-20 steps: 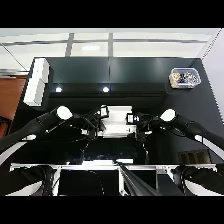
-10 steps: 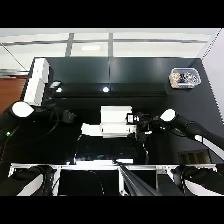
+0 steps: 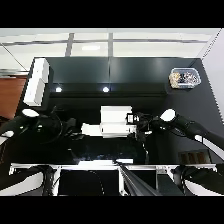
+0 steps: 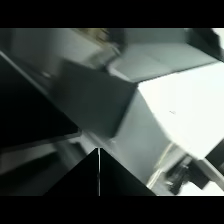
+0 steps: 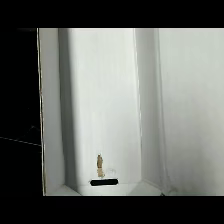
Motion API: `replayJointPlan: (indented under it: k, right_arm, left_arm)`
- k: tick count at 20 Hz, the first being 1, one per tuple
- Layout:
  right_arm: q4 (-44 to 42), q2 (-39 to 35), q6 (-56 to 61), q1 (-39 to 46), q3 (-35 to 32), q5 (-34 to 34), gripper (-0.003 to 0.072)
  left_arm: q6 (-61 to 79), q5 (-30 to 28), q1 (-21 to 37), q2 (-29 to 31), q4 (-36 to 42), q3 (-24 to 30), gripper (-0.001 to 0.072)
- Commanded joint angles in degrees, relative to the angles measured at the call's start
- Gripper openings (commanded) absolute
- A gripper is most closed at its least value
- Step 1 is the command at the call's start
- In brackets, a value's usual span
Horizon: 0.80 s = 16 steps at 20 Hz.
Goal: Fold the box and place the chain.
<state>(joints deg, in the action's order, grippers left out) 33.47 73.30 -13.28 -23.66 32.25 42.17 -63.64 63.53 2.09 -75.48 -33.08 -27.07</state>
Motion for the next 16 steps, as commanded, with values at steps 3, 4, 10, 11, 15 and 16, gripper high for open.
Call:
replayJointPlan:
  k: [3, 4, 10, 11, 15, 16]
  right_arm:
    - [0.0, 0.0, 0.0, 0.0, 0.0, 0.0, 0.0473]
    - [0.0, 0.0, 0.0, 0.0, 0.0, 0.0, 0.0473]
    - [0.0, 0.0, 0.0, 0.0, 0.0, 0.0, 0.0473]
    - [0.0, 0.0, 0.0, 0.0, 0.0, 0.0, 0.0473]
    - [0.0, 0.0, 0.0, 0.0, 0.0, 0.0, 0.0473]
    - [0.0, 0.0, 0.0, 0.0, 0.0, 0.0, 0.0473]
  left_arm:
    - [6.6, 1.4, -8.6, -5.4, 8.1, -3.7, 0.0028]
    - [7.2, 1.7, -8.7, -5.4, 8.1, -4.5, 0.0028]
    - [9.5, 6.6, -7.3, -5.4, 8.1, -7.0, 0.0411]
    - [9.4, 7.5, -7.4, -5.4, 8.4, -7.5, 0.0604]
    - [9.2, 8.1, -9.2, -5.4, 9.7, -9.2, 0.0630]
    - [9.0, 8.0, -10.2, -5.4, 9.2, -9.6, 0.0618]
